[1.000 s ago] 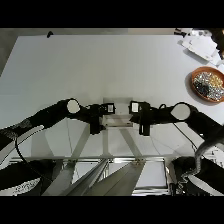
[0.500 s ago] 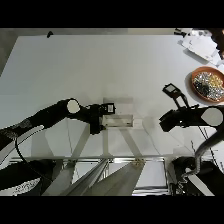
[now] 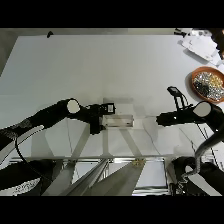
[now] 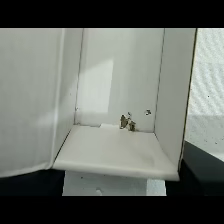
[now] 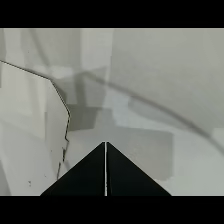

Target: Fold the box and place the chain.

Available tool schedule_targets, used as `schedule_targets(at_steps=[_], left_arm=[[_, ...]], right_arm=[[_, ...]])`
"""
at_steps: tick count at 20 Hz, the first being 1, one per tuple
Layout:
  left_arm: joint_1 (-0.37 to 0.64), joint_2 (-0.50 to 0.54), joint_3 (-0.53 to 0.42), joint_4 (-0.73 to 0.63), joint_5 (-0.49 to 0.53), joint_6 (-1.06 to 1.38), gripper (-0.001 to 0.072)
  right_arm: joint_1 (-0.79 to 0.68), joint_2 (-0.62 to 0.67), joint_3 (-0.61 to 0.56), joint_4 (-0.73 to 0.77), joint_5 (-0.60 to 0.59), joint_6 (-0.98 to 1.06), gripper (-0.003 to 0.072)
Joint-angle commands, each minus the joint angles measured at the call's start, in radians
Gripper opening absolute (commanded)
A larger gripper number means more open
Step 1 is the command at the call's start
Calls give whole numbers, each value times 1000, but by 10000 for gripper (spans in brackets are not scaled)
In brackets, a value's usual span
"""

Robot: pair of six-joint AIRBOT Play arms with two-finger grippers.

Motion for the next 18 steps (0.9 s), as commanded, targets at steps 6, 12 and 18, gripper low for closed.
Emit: schedule_targets(at_steps=[6, 12, 18], left_arm=[[0, 0, 0, 0, 0, 0, 412], [0, 0, 0, 0, 0, 0, 412], [0, 0, 0, 0, 0, 0, 412]], right_arm=[[6, -172, -4, 291, 13, -243, 7], [103, -194, -3, 395, -3, -297, 8], [106, -156, 21, 393, -10, -274, 193]])
